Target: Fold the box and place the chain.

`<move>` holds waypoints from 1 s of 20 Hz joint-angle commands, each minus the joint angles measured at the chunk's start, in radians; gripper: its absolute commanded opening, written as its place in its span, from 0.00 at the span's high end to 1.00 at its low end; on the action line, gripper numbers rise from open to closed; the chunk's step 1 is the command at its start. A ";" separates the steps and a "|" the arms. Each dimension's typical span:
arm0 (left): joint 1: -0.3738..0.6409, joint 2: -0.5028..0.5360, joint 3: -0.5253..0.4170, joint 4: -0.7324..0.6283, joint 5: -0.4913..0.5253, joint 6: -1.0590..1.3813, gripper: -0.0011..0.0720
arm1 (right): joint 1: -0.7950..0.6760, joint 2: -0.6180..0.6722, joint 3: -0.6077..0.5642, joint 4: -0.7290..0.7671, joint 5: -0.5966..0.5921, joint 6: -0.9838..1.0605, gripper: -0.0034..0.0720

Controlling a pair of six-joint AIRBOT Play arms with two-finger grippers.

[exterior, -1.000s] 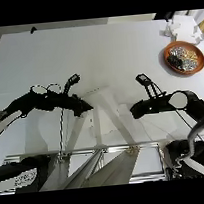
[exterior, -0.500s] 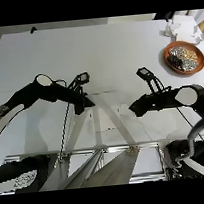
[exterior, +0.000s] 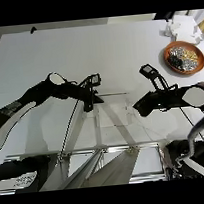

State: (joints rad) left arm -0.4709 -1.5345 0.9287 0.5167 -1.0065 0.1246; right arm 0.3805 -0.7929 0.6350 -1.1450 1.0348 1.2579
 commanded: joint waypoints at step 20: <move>-0.005 -0.055 0.002 0.000 0.053 0.009 0.98 | 0.000 0.003 0.002 -0.006 0.003 0.002 0.53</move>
State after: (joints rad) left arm -0.4747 -1.5887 0.9302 0.5129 -0.9581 0.1345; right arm 0.3805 -0.7910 0.6357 -1.1519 1.0378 1.2598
